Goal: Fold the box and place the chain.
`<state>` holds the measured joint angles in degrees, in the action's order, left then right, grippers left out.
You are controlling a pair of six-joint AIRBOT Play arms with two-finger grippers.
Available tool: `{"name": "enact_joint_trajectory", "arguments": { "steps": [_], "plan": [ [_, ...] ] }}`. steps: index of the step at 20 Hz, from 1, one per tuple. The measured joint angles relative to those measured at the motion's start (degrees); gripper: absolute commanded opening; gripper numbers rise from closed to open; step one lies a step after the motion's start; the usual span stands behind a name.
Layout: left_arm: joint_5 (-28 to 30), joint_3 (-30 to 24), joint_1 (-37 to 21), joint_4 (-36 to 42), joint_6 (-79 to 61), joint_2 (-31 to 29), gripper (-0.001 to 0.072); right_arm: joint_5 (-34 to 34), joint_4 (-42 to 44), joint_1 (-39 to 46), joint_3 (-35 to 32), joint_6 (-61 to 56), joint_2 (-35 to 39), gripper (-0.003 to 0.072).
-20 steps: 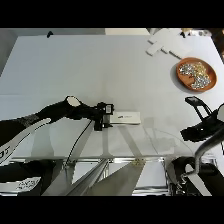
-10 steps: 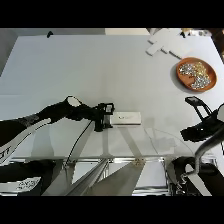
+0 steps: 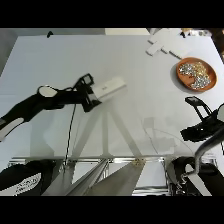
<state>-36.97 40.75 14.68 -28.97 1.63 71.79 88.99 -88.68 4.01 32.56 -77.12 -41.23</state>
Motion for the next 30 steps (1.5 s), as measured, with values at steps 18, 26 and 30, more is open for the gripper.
{"name": "enact_joint_trajectory", "arguments": {
  "steps": [18,26,30],
  "plan": [
    [-1.2,-0.6,-27.5,-47.8,58.6,-5.1,0.0692,0.0,0.0,0.0,0.0,0.0,0.0,0.0016],
    [-3.6,-0.6,-27.9,-50.1,60.0,-5.9,0.0694,0.0,0.0,0.0,0.0,0.0,0.0,0.0016],
    [-2.7,-0.6,-27.9,-50.4,60.1,-7.9,0.0694,0.0,0.0,0.0,0.0,0.0,0.0,0.0016]
  ]
}}
